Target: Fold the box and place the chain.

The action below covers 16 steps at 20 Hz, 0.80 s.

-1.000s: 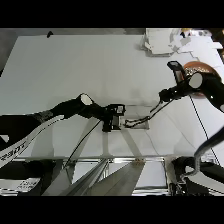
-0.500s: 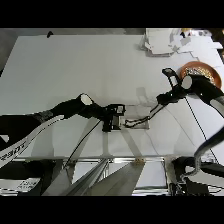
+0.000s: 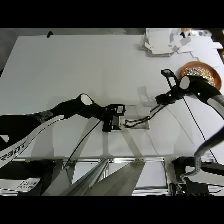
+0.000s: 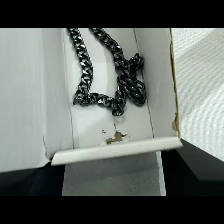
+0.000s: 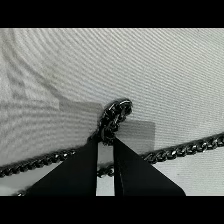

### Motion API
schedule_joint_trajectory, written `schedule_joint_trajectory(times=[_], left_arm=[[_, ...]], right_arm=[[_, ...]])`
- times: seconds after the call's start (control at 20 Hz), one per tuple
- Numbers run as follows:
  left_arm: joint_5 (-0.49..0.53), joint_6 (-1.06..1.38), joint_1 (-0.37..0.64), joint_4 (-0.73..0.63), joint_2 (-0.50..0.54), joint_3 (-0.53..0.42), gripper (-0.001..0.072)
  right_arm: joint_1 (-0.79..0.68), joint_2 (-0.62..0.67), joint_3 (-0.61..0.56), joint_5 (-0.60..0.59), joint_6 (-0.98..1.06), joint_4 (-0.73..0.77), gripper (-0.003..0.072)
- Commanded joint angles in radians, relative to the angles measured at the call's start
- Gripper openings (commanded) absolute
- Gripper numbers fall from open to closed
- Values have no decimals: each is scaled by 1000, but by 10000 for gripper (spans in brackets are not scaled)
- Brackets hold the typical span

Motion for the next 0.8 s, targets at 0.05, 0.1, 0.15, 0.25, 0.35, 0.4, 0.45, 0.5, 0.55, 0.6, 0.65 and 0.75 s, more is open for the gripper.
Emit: schedule_joint_trajectory(times=[0.05,0.1,0.15,0.25,0.35,0.4,0.45,0.5,0.55,0.6,0.65,0.75], left_arm=[[0,0,0,0,1,1,88],[0,0,0,0,1,1,88],[0,0,0,0,1,1,88],[0,0,0,0,1,1,88],[0,0,0,0,1,1,88],[0,0,0,0,1,1,88],[0,0,0,0,1,1,88],[0,0,0,0,1,1,88],[0,0,0,0,1,1,88],[0,0,0,0,1,1,88],[0,0,0,0,1,1,88],[0,0,0,0,1,1,88]], right_arm=[[1,-2,-1,13,-9,-3,27],[1,2,-1,26,-10,-3,18],[1,13,-1,39,-12,-3,18],[1,60,-1,65,-26,-6,17],[1,131,-1,105,-26,-21,17],[1,171,-1,131,-26,-20,17],[1,217,-1,154,-26,-14,17],[1,263,-2,174,-26,13,17],[1,318,-6,192,-26,51,17],[1,373,-15,207,-27,89,17],[1,437,-27,228,-35,131,17],[1,567,-58,264,-74,222,17]])
